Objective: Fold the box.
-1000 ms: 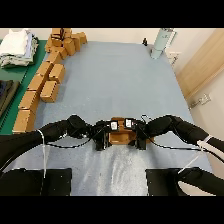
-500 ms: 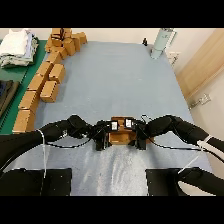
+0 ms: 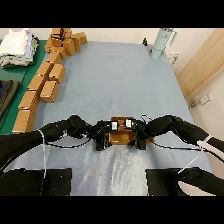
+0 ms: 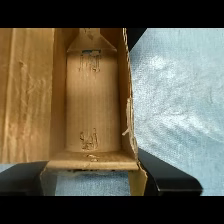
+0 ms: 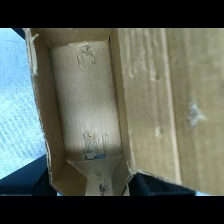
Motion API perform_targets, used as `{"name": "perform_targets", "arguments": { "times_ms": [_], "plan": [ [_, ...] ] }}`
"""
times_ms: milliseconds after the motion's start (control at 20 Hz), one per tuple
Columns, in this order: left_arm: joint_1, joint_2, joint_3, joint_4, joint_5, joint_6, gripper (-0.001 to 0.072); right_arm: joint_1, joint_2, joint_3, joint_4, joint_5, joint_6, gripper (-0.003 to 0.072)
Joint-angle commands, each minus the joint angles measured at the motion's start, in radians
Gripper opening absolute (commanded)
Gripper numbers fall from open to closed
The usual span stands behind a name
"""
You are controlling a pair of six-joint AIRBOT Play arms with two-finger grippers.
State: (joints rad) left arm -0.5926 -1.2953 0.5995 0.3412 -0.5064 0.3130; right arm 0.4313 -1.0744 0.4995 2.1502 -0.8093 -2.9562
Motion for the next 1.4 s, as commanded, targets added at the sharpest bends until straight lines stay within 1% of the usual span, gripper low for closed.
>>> {"name": "perform_targets", "arguments": {
  "times_ms": [0, 300, 350, 400, 450, 550, 750, 850, 950, 1050, 1100, 1150, 1200, 1250, 1350],
  "plan": [
    [0.000, 0.000, 0.000, 0.000, 0.000, 0.000, 0.0523, 0.000, 0.000, 0.000, 0.000, 0.000, 0.000, 0.0531],
    [0.000, 0.000, 0.000, 0.000, 0.000, 0.000, 0.0522, 0.000, 0.000, 0.000, 0.005, -0.002, 0.000, 0.0530],
    [0.000, 0.000, 0.000, 0.000, 0.000, 0.000, 0.0522, 0.000, 0.000, 0.000, 0.005, -0.018, 0.000, 0.0582],
    [0.000, 0.000, 0.000, 0.000, 0.000, 0.000, 0.0522, 0.000, 0.004, 0.001, 0.000, -0.051, -0.001, 0.0718],
    [0.000, 0.000, 0.000, 0.000, 0.000, 0.000, 0.0522, 0.000, 0.016, 0.003, -0.007, -0.075, -0.001, 0.0718],
    [0.000, 0.000, 0.000, 0.000, 0.000, 0.000, 0.0522, 0.000, 0.061, 0.004, -0.060, -0.075, 0.037, 0.0719],
    [0.000, 0.000, 0.000, 0.000, 0.000, 0.000, 0.0522, 0.000, 0.182, 0.004, -0.265, -0.095, 0.254, 0.0718],
    [0.000, 0.000, 0.000, 0.000, 0.000, 0.000, 0.0522, 0.000, 0.262, 0.004, -0.339, -0.141, 0.321, 0.0718],
    [0.000, 0.000, 0.000, 0.000, 0.000, 0.000, 0.0522, 0.000, 0.345, 0.004, -0.347, -0.225, 0.363, 0.0716],
    [0.000, 0.000, 0.000, 0.000, 0.000, 0.000, 0.0522, 0.000, 0.426, 0.004, -0.249, -0.304, 0.432, 0.0694],
    [0.000, 0.000, 0.000, 0.000, 0.000, 0.000, 0.0522, 0.000, 0.465, 0.004, -0.201, -0.332, 0.566, 0.0665],
    [0.000, 0.000, 0.000, 0.000, 0.000, 0.000, 0.0522, 0.000, 0.497, 0.003, -0.158, -0.360, 0.772, 0.0561],
    [0.000, 0.000, 0.000, 0.000, 0.000, 0.000, 0.0522, 0.000, 0.518, 0.003, -0.110, -0.362, 0.950, 0.0474],
    [0.000, 0.000, 0.000, 0.000, 0.000, 0.000, 0.0522, 0.000, 0.540, 0.003, -0.048, -0.355, 1.100, 0.0468],
    [0.000, 0.000, 0.000, 0.000, 0.000, 0.000, 0.0522, 0.001, 0.565, 0.003, 0.027, -0.349, 1.305, 0.0468]
  ]
}}
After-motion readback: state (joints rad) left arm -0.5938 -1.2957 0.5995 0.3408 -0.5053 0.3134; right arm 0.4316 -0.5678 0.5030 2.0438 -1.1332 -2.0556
